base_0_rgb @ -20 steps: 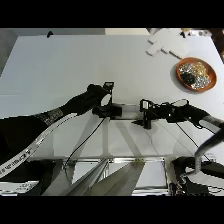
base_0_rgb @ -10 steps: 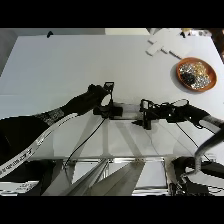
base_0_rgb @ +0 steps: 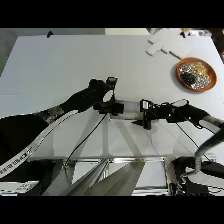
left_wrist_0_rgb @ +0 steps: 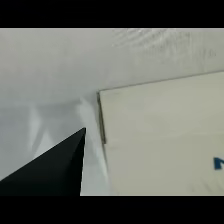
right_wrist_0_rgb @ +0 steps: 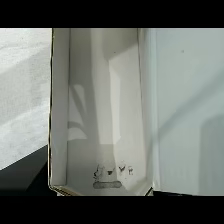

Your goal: Fold the box and place the chain.

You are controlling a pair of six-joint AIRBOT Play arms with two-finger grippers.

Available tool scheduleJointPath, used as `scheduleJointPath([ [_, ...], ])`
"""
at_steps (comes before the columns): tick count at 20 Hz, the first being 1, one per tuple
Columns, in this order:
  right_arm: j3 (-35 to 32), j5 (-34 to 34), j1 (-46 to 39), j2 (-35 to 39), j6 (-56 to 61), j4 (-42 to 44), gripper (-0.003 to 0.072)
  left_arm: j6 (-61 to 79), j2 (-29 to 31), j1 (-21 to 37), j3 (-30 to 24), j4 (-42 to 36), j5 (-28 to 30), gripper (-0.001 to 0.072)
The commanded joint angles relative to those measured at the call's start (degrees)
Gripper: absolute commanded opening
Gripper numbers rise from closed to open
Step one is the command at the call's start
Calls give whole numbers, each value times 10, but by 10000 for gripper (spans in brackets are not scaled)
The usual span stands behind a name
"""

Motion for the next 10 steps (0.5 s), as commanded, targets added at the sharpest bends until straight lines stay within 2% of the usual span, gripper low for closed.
scheduleJointPath([
  [1, 0, 1, 0, 0, 0, 0, 457, 2, -10, 0, 12, 17, -56, 387],
  [3, 0, 1, 0, 0, 0, 0, 457, -4, -20, -3, 12, 19, -76, 385],
  [5, 0, 1, 0, 0, 0, 0, 457, -5, -25, -10, 12, 19, -71, 335],
  [7, 0, 1, 0, 0, 0, 0, 457, -8, -27, -15, 12, 17, -61, 328],
  [8, 0, 1, 0, 0, 0, 0, 457, -14, -28, -16, 12, 16, -58, 304],
  [9, 0, 1, 0, 0, 0, 0, 457, -16, -28, -17, 12, 16, -54, 248],
  [10, 0, 1, 0, 0, 0, 0, 457, -17, -28, -17, 12, 16, -48, 241],
])
